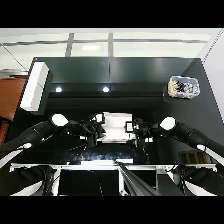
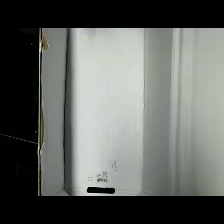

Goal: Fold the box and place the chain.

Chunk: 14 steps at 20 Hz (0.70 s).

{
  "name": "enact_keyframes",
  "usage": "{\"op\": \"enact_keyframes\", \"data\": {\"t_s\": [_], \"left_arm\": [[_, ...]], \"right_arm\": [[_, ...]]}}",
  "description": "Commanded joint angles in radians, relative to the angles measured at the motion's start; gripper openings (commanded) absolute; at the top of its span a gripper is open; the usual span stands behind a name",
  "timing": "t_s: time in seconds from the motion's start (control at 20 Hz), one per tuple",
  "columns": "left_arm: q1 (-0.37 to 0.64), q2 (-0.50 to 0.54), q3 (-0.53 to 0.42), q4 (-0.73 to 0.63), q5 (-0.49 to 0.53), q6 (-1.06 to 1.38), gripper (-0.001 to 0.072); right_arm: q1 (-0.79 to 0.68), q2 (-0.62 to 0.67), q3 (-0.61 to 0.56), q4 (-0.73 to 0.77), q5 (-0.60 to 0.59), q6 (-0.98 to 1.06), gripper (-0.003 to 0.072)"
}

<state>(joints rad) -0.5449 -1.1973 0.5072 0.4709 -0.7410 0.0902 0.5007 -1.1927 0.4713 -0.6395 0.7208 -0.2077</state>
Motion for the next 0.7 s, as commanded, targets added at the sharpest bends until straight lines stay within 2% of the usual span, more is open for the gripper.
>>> {"op": "enact_keyframes", "data": {"t_s": [0.0, 0.1, 0.25, 0.35, 0.45, 0.55, 0.65], "left_arm": [[0.009, 0.023, 0.001, 0.072, -0.003, -0.032, 0.003], [0.026, 0.083, 0.001, 0.171, -0.003, -0.158, 0.0029], [0.086, 0.225, 0.001, 0.364, -0.003, -0.421, 0.003], [0.169, 0.297, 0.0, 0.499, -0.003, -0.772, 0.003], [0.288, 0.318, -0.002, 0.636, -0.019, -1.141, 0.003], [0.421, 0.311, -0.009, 0.632, -0.05, -1.334, 0.0031], [0.531, 0.291, -0.024, 0.547, -0.087, -1.418, 0.0033]], "right_arm": [[0.001, 0.0, -0.001, 0.0, 0.0, 0.0, 0.0346], [0.001, 0.0, -0.001, 0.0, 0.0, 0.0, 0.0346], [0.001, 0.0, -0.001, 0.0, 0.0, 0.0, 0.0346], [0.001, 0.0, -0.001, 0.001, 0.0, 0.0, 0.0347], [0.001, 0.0, -0.001, 0.003, 0.0, 0.0, 0.0346], [0.001, 0.0, -0.001, 0.003, 0.0, 0.001, 0.0347], [0.001, 0.0, -0.001, 0.003, 0.001, 0.001, 0.0347]]}}
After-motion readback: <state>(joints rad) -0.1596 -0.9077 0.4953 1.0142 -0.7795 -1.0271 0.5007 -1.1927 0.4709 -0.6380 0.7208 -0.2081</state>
